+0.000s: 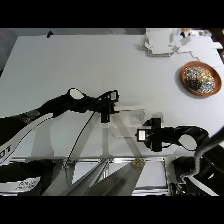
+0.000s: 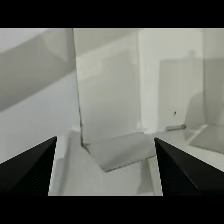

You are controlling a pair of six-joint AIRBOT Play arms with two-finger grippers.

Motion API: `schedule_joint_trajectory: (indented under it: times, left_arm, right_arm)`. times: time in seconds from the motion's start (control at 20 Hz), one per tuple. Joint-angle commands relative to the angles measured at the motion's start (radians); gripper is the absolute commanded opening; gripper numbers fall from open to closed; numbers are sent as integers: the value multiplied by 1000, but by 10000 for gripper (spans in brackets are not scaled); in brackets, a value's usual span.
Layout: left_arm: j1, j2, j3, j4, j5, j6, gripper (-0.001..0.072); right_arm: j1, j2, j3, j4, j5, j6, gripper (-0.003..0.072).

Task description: Fold the box and place the chain.

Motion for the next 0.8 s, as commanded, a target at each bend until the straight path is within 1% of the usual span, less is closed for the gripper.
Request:
schedule_joint_trajectory:
  times: [0.0,0.2,0.3,0.4,0.5,0.55,0.6,0.75]
  left_arm:
    - [-1,0,0,0,-2,0,9]
    - [-2,0,0,0,-7,0,9]
    - [-2,0,0,0,-7,0,9]
    - [-2,0,0,0,-7,0,9]
    - [-2,0,0,0,-7,0,9]
    - [-2,0,0,0,-7,0,9]
    - [-2,0,0,0,-7,0,9]
    - [-2,0,0,0,-7,0,9]
  right_arm:
    - [51,-13,-35,-16,-166,-4,691]
    - [51,-75,-35,-45,-229,-4,691]
    - [38,-85,-30,-55,-256,-7,691]
    - [-6,-82,3,-55,-225,-7,690]
    - [-52,-82,55,-52,-151,-12,690]
    - [-71,-82,83,-35,-104,-43,689]
    - [-89,-82,102,-7,-80,-85,689]
    - [-139,-95,116,55,-85,-162,690]
